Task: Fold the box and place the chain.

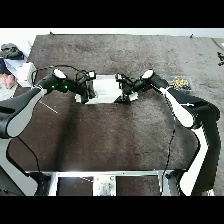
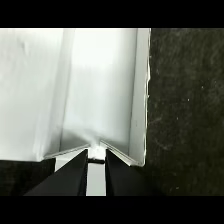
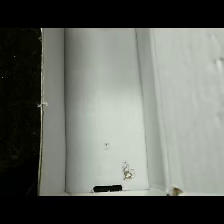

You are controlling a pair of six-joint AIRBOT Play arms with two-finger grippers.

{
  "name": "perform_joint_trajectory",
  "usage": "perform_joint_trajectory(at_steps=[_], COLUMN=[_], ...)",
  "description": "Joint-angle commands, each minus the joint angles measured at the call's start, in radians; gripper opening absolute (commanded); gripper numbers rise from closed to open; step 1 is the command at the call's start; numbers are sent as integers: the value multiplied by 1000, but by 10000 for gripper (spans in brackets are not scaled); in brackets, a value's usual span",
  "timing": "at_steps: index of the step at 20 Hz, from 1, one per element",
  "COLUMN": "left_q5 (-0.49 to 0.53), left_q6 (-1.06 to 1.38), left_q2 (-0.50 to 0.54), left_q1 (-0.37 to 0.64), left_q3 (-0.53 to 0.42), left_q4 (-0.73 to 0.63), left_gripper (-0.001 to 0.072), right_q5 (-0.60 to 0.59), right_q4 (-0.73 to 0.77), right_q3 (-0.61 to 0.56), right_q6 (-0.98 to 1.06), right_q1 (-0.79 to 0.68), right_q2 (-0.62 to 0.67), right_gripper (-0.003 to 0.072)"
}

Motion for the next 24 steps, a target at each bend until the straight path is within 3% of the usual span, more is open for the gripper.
perform_joint_trajectory(at_steps=[1,5,6,10,11,12,13,18,19,20,23,24], left_q5=[-25,-23,-24,-11,-12,-10,-7,-5,-12,-18,-103,-130], left_q6=[50,82,83,82,83,83,82,81,74,71,63,63], left_q2=[-19,-30,-33,-39,-39,-39,-39,-39,-39,-39,-38,-36], left_q1=[-1,0,-1,0,0,0,0,0,3,11,46,58], left_q3=[0,0,0,0,0,0,0,0,0,0,0,1], left_q4=[-48,-92,-94,-98,-97,-98,-98,-97,-87,-71,-66,-63], left_gripper=[127,131,248,257,294,568,655,652,515,289,218,77], right_q5=[0,0,0,0,0,0,0,0,0,0,0,0], right_q4=[0,0,0,0,0,0,0,0,0,0,0,0], right_q3=[0,0,0,0,0,0,0,0,0,0,0,0], right_q6=[0,0,0,0,0,0,0,0,0,0,0,0], right_q1=[1,1,1,1,1,1,1,1,1,1,1,1], right_q2=[-1,-1,-1,-1,-1,-1,-1,-1,-1,-1,-1,-1], right_gripper=[536,536,536,536,536,536,536,536,536,536,536,536])
